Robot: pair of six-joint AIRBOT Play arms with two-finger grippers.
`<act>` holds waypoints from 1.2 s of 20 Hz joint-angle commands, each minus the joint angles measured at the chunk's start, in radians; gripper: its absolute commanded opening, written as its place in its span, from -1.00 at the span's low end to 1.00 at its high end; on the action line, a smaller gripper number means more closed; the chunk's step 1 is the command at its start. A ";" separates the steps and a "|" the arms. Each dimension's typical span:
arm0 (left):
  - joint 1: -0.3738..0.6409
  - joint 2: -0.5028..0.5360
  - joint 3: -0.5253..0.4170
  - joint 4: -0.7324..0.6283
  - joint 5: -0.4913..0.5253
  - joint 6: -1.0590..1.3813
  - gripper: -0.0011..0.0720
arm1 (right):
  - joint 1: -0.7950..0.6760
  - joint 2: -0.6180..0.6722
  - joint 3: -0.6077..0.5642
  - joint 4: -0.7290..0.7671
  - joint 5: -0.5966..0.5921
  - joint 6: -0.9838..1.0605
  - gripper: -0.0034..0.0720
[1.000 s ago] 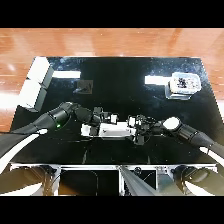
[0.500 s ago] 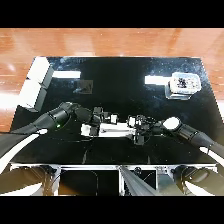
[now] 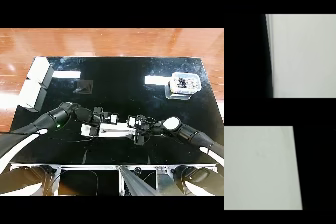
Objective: Fold the box and place the chain.
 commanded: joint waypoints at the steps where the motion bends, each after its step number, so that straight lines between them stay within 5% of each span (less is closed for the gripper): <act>1: 0.000 0.000 0.001 -0.003 0.001 0.000 -0.92 | 0.000 0.000 0.000 0.000 0.000 0.000 0.52; 3: 0.000 0.000 0.001 -0.003 0.002 0.000 -0.92 | 0.000 0.000 0.000 0.000 0.000 0.000 0.93; 15: 0.000 0.001 0.001 -0.012 0.025 -0.027 -0.91 | 0.000 0.000 0.000 0.000 0.000 0.000 0.92; 18: 0.000 0.002 0.005 -0.020 0.032 -0.030 -0.28 | 0.000 0.000 0.000 0.000 0.000 0.000 0.92; 24: 0.001 0.009 0.054 -0.029 0.032 -0.078 -0.25 | 0.000 0.000 0.000 0.000 0.000 0.000 0.92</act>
